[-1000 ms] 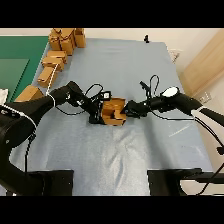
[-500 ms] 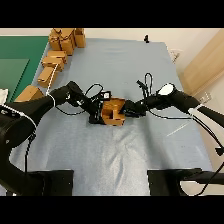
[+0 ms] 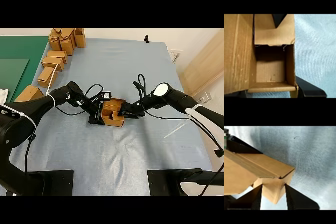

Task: Fold the box.

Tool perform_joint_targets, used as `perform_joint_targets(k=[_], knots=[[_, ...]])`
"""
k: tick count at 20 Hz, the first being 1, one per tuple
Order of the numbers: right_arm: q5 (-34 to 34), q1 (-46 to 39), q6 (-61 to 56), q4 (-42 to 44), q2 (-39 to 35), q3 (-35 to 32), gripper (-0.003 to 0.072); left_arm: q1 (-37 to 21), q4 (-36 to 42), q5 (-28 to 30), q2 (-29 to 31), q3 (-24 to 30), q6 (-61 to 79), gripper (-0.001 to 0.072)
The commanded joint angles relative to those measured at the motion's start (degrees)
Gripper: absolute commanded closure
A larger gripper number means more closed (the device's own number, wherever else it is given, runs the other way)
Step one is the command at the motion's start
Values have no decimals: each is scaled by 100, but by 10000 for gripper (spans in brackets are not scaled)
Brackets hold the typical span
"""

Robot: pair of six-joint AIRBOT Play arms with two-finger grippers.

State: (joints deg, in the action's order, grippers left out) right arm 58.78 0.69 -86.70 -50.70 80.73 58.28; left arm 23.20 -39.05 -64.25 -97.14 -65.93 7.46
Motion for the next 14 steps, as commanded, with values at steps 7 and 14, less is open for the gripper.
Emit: perform_joint_targets(k=[7, 14], knots=[[98, 435, -881, -1123, 162, 455, 240, 4, 9, 22, 2, 0, -2, 294], [278, 671, -1117, -1541, 385, 929, 251, 2, 9, 42, 2, 0, -2, 294]])
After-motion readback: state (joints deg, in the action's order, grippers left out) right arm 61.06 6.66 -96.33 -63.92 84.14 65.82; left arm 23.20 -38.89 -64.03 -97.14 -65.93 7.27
